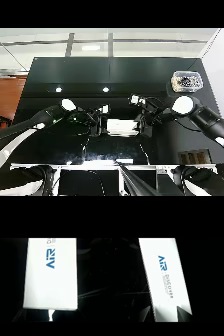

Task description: Fold the box and place the chain.

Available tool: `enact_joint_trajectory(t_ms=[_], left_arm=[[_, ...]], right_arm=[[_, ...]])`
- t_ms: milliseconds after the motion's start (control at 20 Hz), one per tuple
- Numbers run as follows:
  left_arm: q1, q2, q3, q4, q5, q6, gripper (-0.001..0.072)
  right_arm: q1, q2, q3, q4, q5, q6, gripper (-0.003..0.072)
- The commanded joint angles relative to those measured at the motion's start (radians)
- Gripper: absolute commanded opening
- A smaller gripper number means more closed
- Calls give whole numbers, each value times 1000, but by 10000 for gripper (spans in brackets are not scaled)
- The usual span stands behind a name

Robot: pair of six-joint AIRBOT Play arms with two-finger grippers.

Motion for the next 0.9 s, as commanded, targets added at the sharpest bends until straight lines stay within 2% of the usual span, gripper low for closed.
enact_joint_trajectory(t_ms=[0, 50, 100, 150, 200, 300, 450, 550, 850], left_arm=[[1, 0, 0, 1, -2, 2, 351], [1, 0, 0, 1, -2, 2, 351], [1, 0, 0, 1, -2, 2, 351], [1, 0, 0, 1, -2, 2, 351], [1, 0, 0, 1, -2, 2, 351], [1, 0, 1, 2, -1, 2, 351], [1, 0, 1, 1, -1, 2, 351], [1, 0, 1, 1, -1, 2, 351], [1, 0, 1, 1, -2, 2, 351]], right_arm=[[-42, 60, 8, 0, 0, 164, 381], [-81, 61, 7, 5, 19, 275, 237], [-118, 61, 1, 6, 43, 354, 37], [-153, 61, -10, 26, 66, 393, 13], [-188, 61, -34, 100, 77, 397, 12], [-241, 60, -105, 354, 69, 391, 12], [-215, 53, -215, 650, -28, 387, 12], [-164, 23, -247, 678, -69, 406, 12], [-92, -115, -249, 669, -175, 413, 12]])
